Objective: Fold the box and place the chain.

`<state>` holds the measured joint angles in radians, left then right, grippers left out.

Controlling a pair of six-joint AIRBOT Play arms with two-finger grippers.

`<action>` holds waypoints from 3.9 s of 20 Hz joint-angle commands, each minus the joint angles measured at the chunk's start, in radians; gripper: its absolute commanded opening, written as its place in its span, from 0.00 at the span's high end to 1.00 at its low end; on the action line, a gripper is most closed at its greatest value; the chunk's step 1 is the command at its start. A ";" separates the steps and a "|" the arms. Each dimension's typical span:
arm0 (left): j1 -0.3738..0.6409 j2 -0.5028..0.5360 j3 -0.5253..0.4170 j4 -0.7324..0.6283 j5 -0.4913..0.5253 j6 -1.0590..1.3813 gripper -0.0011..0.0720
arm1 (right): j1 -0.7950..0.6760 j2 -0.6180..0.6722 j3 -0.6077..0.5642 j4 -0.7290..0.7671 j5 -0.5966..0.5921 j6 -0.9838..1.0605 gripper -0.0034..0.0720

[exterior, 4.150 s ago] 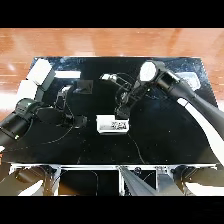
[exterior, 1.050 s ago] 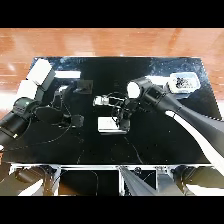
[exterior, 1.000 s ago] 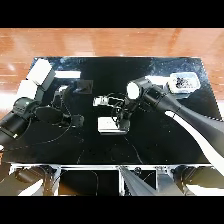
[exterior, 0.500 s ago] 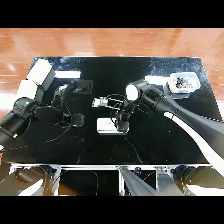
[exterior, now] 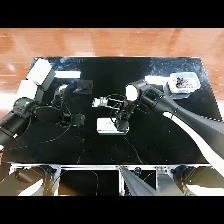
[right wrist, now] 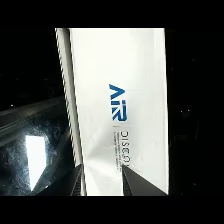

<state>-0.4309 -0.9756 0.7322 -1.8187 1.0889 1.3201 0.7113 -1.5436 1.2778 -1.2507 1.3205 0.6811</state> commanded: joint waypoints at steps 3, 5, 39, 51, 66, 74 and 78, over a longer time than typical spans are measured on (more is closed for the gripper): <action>0.001 -0.001 0.000 -0.001 0.000 0.000 0.45 | 0.001 -0.003 -0.001 -0.004 -0.004 0.004 0.51; 0.001 -0.001 0.000 -0.002 0.000 0.000 0.45 | 0.001 -0.003 0.000 -0.003 0.002 0.004 0.51; -0.169 -0.244 0.189 -0.111 -0.068 1.347 0.13 | -0.821 0.226 -0.219 0.267 0.261 0.388 0.51; -0.186 -0.252 0.189 -0.183 -0.068 1.444 0.14 | -0.821 0.226 -0.221 0.266 0.227 0.389 0.51; -0.165 -0.322 0.189 -0.187 -0.067 1.425 0.14 | -0.821 0.226 -0.221 0.253 0.220 0.389 0.51; -0.165 -0.338 0.189 -0.192 -0.069 1.414 0.14 | -0.821 0.226 -0.221 0.252 0.219 0.389 0.51; -0.166 -0.346 0.187 -0.192 -0.069 1.384 0.16 | -0.821 0.225 -0.221 0.252 0.200 0.389 0.51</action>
<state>-0.5968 -1.3159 0.9207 -2.0106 1.0187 2.7228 -0.1085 -1.3182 1.0573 -0.9989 1.5326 1.0698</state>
